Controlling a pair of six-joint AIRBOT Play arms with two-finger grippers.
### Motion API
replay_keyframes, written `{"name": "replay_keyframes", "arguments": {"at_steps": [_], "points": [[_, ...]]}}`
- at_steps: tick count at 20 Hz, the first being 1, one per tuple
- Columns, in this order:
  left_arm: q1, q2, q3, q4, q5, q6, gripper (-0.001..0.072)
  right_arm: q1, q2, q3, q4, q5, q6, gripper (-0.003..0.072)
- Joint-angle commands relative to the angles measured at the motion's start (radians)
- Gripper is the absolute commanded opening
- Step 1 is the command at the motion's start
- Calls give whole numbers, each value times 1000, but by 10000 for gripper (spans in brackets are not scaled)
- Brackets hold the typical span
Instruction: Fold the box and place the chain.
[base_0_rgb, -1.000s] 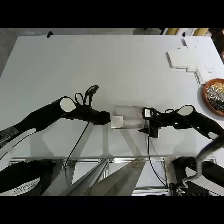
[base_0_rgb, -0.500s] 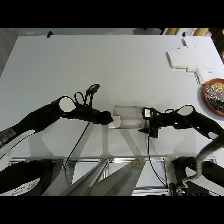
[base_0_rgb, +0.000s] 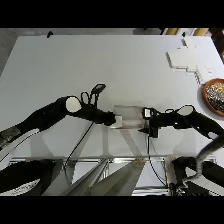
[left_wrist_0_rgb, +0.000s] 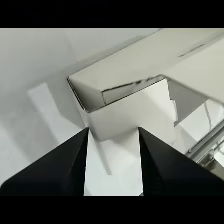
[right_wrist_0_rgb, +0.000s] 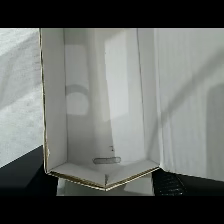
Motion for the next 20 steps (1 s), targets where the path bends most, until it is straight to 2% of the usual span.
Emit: {"name": "replay_keyframes", "arguments": {"at_steps": [1, 8, 15, 17, 20], "points": [[-51, -52, 80, 106, -18, -119, 353, 0, 1, 0, 0, 0, 0, 403], [-95, -114, 167, 266, -105, -298, 352, 0, 1, 0, 0, 0, 0, 403], [-123, -130, 230, 414, -175, -470, 351, 0, 1, 0, 0, 0, 0, 403], [-144, -164, 273, 414, -196, -496, 350, 0, 1, 0, 0, 0, 0, 403], [-176, -242, 359, 459, -297, -549, 350, 0, 1, 0, 0, 0, 0, 403]]}}
